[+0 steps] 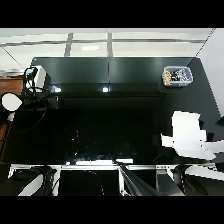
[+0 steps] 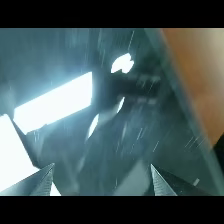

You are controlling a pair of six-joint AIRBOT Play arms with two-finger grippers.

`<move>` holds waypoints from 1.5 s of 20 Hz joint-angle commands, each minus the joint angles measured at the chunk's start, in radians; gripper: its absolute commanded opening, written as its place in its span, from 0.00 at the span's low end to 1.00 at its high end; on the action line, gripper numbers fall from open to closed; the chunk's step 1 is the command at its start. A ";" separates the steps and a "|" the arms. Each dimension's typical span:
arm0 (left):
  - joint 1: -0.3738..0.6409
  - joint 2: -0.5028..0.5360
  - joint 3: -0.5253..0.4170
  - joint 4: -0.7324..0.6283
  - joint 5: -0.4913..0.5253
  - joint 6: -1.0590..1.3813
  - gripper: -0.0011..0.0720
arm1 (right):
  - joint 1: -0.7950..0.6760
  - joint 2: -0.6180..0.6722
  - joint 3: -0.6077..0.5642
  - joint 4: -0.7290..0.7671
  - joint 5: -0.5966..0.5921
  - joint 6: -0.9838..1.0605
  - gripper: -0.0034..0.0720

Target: Fold the box and place the chain.

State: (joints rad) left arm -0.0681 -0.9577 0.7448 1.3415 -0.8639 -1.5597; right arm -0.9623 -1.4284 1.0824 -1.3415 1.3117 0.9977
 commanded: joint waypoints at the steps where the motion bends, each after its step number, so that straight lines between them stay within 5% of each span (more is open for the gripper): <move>1: -0.002 -0.002 0.002 -0.023 -0.021 -0.002 0.98 | -0.034 0.026 -0.108 -0.084 0.045 -0.050 0.99; 8: -0.002 -0.003 0.002 -0.023 -0.020 -0.001 0.98 | -0.130 0.098 -0.158 -0.074 0.055 -0.039 0.99; 10: -0.002 -0.003 0.002 -0.023 -0.019 -0.001 0.98 | -0.128 0.110 -0.186 -0.074 0.055 -0.055 0.72; 12: -0.002 -0.003 0.002 -0.023 -0.019 -0.001 0.98 | -0.121 0.128 -0.190 -0.053 0.052 -0.105 0.29; 13: -0.002 -0.003 0.002 -0.022 -0.019 -0.001 0.98 | -0.119 0.140 -0.190 -0.023 0.055 -0.126 0.20; 15: -0.002 -0.003 0.002 -0.023 -0.014 -0.001 0.98 | -0.105 0.173 -0.190 0.038 0.051 -0.140 0.20; 16: -0.002 -0.003 0.002 -0.023 -0.006 -0.001 0.98 | -0.090 0.195 -0.190 0.095 0.048 -0.155 0.05; 27: -0.002 -0.004 0.002 -0.035 0.050 0.000 0.98 | 0.512 0.475 -0.313 0.512 -0.077 -0.044 0.06; 30: -0.006 -0.010 0.002 -0.090 0.048 0.009 0.98 | 0.657 0.522 -0.447 0.642 -0.264 -0.030 0.06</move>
State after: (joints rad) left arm -0.0711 -0.9638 0.7456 1.2942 -0.8173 -1.5597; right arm -0.4488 -0.9562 0.7341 -0.8455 1.2026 0.9424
